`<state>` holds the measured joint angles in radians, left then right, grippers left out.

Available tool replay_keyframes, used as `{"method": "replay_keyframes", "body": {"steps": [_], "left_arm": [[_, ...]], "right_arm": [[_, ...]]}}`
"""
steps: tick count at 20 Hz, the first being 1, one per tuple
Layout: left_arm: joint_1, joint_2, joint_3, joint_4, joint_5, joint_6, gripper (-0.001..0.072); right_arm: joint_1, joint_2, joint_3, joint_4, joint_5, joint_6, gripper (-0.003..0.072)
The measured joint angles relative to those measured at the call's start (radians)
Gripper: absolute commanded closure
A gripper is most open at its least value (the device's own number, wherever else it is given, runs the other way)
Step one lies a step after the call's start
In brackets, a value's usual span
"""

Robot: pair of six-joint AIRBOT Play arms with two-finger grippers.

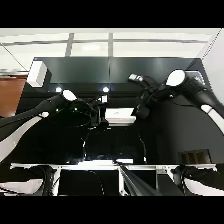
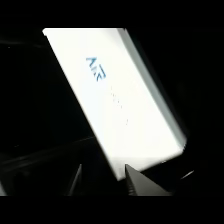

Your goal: Fold the box and place the chain.

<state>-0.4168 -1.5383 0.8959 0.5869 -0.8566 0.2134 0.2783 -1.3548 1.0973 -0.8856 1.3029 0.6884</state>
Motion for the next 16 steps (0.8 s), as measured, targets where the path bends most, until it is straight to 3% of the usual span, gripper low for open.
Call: {"method": "replay_keyframes", "body": {"steps": [1,4,7,10,16], "left_arm": [[0.0,0.0,0.0,0.0,-0.001,0.0,0.031],[0.0,0.0,0.0,0.002,-0.008,0.001,0.031],[0.0,0.0,0.0,0.002,-0.01,0.001,0.031],[0.0,0.0,0.0,0.002,-0.011,0.002,0.031],[0.0,0.0,0.0,0.004,-0.011,0.006,0.031]], "right_arm": [[-0.029,0.01,-0.018,0.014,0.039,0.05,0.0673],[-0.09,0.026,-0.124,0.153,0.077,0.131,0.0673],[-0.093,0.027,-0.212,0.344,-0.024,0.167,0.0673],[-0.044,0.017,-0.247,0.433,-0.159,0.187,0.0673],[0.012,-0.051,-0.265,0.42,-0.315,0.275,0.0673]]}}
